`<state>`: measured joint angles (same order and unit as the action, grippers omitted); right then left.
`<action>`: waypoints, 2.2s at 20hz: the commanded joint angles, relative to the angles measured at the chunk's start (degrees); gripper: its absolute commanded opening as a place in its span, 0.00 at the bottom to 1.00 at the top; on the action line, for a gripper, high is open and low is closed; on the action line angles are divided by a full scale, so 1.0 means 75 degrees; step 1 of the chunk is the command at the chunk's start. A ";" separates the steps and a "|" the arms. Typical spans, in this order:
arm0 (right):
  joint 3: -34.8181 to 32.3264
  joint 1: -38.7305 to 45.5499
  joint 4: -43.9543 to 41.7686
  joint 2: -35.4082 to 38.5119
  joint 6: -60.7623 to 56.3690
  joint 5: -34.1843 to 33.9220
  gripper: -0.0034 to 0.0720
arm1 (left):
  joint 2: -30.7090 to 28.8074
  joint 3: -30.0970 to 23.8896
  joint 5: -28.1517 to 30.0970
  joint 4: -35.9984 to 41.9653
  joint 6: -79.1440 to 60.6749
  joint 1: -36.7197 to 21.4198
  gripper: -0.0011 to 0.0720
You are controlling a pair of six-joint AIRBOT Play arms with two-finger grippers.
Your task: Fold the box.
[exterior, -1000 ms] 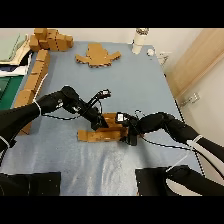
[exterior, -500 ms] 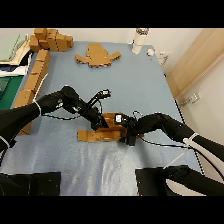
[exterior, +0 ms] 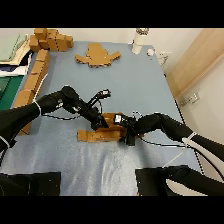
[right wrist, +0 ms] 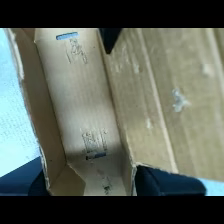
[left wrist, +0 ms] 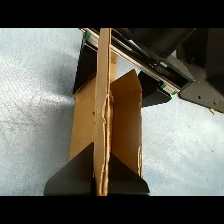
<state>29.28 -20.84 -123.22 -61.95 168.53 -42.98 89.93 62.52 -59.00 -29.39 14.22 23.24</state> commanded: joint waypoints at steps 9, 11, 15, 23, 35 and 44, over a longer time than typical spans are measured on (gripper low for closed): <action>0.0006 0.0003 0.0003 -0.0006 0.0079 0.0012 0.70 | -0.0003 0.0006 0.0122 0.0009 -0.0221 0.0000 0.03; 0.0006 0.0003 0.0003 -0.0006 0.0079 0.0009 0.70 | -0.0003 0.0006 0.0219 0.0015 -0.0210 0.0000 0.03; 0.0006 0.0003 0.0000 -0.0006 0.0079 0.0009 0.70 | -0.0003 0.0006 0.0213 0.0038 -0.0210 -0.0003 0.03; 0.0006 0.0003 0.0003 -0.0006 0.0082 0.0012 0.70 | -0.0003 0.0006 0.0213 0.0402 -0.0207 0.0000 0.03; 0.0006 0.0003 0.0012 -0.0006 0.0079 0.0009 0.70 | -0.0128 0.0055 -0.0119 -0.0099 0.0935 -0.0318 0.78; 0.0006 0.0003 0.0026 -0.0006 0.0079 0.0006 0.70 | -0.0638 -0.0117 -0.3153 -0.2005 0.5342 -0.0603 0.03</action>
<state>29.30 -20.82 -123.04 -61.95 169.14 -42.92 85.54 62.52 -74.43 -43.35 43.59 18.63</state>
